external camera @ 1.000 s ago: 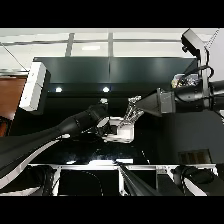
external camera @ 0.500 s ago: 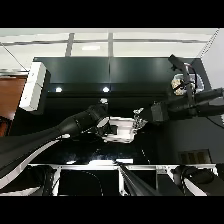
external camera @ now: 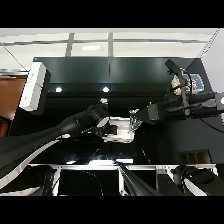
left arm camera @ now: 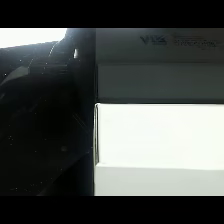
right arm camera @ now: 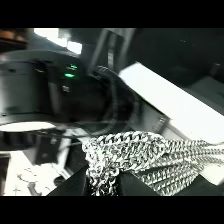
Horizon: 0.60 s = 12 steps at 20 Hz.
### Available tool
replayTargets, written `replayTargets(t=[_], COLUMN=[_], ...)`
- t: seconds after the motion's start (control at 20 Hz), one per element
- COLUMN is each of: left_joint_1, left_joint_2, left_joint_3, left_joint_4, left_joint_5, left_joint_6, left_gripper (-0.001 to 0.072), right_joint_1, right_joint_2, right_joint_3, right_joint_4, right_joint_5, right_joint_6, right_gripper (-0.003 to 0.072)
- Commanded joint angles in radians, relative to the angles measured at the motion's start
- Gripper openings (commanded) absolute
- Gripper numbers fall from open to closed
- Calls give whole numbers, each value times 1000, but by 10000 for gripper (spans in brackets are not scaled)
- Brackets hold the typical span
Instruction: Fold the box and place the chain.
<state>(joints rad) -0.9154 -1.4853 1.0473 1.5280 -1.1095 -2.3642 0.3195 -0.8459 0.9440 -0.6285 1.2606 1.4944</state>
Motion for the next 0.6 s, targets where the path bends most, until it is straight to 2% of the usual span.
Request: replayTargets(t=[0.0,0.3,0.55], left_joint_1=[1,1,1], left_joint_2=[0,0,0], left_joint_3=[0,0,0], left_joint_4=[0,0,0], left_joint_5=[0,0,0], left_joint_6=[0,0,0], left_gripper=[29,29,29], right_joint_1=[0,1,50], right_joint_2=[0,0,0], right_joint_3=[-4,-21,-145], right_joint_4=[111,62,-18], right_joint_5=[-29,-23,-74], right_joint_6=[-39,-32,0], right_gripper=[5,7,7])
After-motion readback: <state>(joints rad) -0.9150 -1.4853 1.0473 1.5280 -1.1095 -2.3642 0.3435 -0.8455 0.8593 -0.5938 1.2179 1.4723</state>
